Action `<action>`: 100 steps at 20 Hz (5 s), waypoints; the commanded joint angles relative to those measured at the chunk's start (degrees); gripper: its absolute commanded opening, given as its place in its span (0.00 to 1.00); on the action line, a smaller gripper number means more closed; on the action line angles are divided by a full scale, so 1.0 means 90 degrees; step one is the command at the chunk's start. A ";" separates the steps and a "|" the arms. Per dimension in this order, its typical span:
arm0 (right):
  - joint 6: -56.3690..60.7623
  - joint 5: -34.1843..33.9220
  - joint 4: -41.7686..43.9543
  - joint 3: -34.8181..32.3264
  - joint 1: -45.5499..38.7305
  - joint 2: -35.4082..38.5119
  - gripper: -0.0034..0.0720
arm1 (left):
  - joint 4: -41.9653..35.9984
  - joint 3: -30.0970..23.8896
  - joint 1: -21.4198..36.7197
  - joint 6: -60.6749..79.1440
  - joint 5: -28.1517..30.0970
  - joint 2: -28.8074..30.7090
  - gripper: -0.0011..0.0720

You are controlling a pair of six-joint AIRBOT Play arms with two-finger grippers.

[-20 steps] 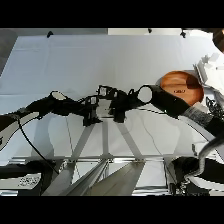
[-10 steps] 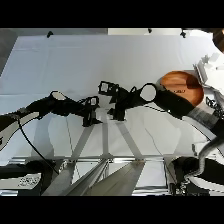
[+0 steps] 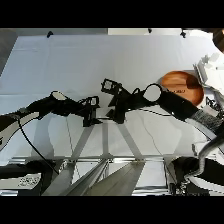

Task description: Fold the box and place the chain.

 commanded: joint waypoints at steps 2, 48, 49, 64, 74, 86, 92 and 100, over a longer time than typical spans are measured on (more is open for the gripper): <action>-0.0046 -0.0308 -0.0804 -0.0272 -0.0005 0.0005 0.58 | -0.0002 0.0000 0.0005 -0.0002 0.0019 0.0002 0.31; 0.0367 -0.0559 0.1530 -0.0656 -0.0005 0.0707 0.06 | -0.0002 0.0000 0.0005 -0.0002 0.0019 0.0002 0.31; 0.0369 -0.0595 0.1727 -0.0668 -0.0005 0.0697 0.06 | -0.0002 0.0000 0.0005 -0.0002 0.0019 0.0002 0.31; 0.0362 -0.0180 0.3485 -0.1224 -0.0221 -0.0690 0.06 | -0.0002 0.0000 0.0005 -0.0002 0.0019 0.0002 0.31; 0.0359 -0.0296 0.3351 -0.1270 -0.0211 -0.0777 0.06 | -0.0002 0.0000 0.0002 -0.0002 0.0019 0.0002 0.31; 0.0653 -0.0690 0.2771 -0.1190 -0.0471 0.1141 0.06 | -0.0002 0.0000 0.0002 -0.0002 0.0022 0.0002 0.31; 0.3538 -0.0393 -0.0928 -0.1190 -0.1445 0.3509 0.06 | -0.0002 0.0000 0.0005 -0.0002 0.0022 0.0002 0.31; 0.6244 0.3094 -0.5785 -0.1192 -0.1933 0.4959 0.06 | -0.0002 0.0000 0.0002 -0.0002 0.0019 0.0002 0.31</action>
